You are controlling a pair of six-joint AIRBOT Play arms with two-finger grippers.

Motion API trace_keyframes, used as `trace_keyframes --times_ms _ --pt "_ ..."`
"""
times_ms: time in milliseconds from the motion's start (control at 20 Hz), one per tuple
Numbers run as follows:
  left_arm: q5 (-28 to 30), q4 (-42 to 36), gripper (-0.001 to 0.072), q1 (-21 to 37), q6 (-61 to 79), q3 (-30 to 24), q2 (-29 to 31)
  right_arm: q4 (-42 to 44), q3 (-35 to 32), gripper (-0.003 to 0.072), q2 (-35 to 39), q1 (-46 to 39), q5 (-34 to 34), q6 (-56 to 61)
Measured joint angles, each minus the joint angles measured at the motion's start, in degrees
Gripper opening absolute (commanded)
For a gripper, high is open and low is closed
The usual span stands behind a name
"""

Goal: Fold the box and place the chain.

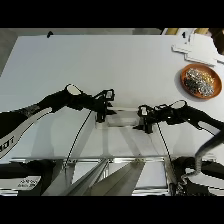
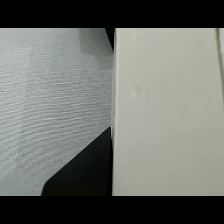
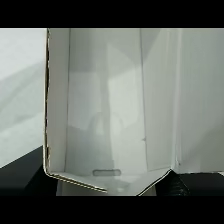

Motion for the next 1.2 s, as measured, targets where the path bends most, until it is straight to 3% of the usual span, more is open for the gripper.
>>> trace_keyframes --times_ms 300,350,450,550,600,850,1150,1200 --pt "0.2 -0.04 0.0012 0.0 0.0 0.0 0.0 0.0 0.0 0.0409 0.0 0.0 -0.02 -0.02" --pt "0.0 -0.04 0.005 0.02 0.0 0.0 0.0 0.0 0.0 0.0409 0.0 0.0 -0.02 -0.04" --pt "-0.31 -0.28 0.0362 0.04 -0.07 0.02 -0.02 -0.04 0.0 0.0409 0.0 0.0 -0.02 -0.13" --pt "-1.57 0.17 0.0561 0.09 -0.15 0.02 0.2 -0.07 0.0 0.0409 0.0 0.02 -0.04 -0.24" --pt "-2.25 0.66 0.0586 0.09 -0.04 -0.04 0.33 -0.15 0.0 0.0409 0.0 0.02 0.04 -0.22" --pt "-4.79 0.87 0.0571 0.13 -2.4 0.02 2.84 -0.11 0.0 0.0409 0.0 0.02 0.02 -0.11" --pt "-6.19 14.45 0.0551 0.17 -18.69 0.0 10.78 -0.04 0.0 0.0409 0.0 0.02 0.0 -0.09" --pt "-6.62 16.72 0.0476 0.17 -21.4 0.0 12.63 -0.04 -0.02 0.0409 0.0 0.02 0.0 -0.09"
